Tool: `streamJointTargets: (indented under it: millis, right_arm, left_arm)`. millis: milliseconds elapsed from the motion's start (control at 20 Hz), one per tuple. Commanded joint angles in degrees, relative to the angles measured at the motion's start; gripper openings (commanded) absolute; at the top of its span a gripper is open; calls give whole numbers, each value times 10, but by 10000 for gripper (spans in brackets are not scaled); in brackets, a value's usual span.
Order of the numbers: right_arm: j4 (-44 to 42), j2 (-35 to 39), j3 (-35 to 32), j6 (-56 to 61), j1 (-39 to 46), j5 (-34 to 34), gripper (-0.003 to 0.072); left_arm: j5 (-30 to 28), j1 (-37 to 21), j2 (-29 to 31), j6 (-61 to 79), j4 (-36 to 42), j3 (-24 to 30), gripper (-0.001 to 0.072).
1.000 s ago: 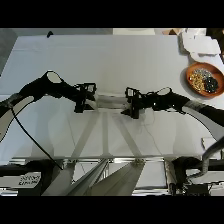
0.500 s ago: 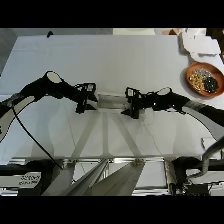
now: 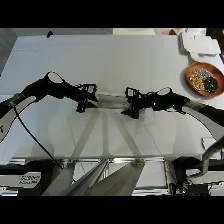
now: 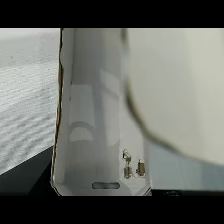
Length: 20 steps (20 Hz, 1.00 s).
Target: Fold the box and place the chain.
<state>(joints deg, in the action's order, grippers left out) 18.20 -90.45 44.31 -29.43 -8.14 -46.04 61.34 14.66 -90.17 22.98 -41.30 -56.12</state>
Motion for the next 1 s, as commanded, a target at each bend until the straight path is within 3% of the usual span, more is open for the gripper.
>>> streamJointTargets:
  millis: [0, 50, 150, 200, 650, 950]
  right_arm:
    - [0, 0, 0, 0, 0, 0, 435]
    - [0, 0, 0, 0, 0, 0, 435]
    - [0, 0, 0, 0, 0, 0, 435]
    - [0, 0, 0, 0, 0, 0, 435]
    - [0, 0, 0, 0, 0, 0, 435]
    - [0, 0, 0, 0, 0, 0, 435]
  left_arm:
    - [8, 1, -8, 4, 2, 0, 250]
    - [8, 1, -8, 4, 4, 0, 247]
    - [4, 1, -8, 4, 5, 0, 64]
    - [3, 1, -8, 4, 6, 0, 38]
    - [3, 1, -8, 4, 12, 0, 7]
    - [4, 1, -8, 4, 61, 0, 12]
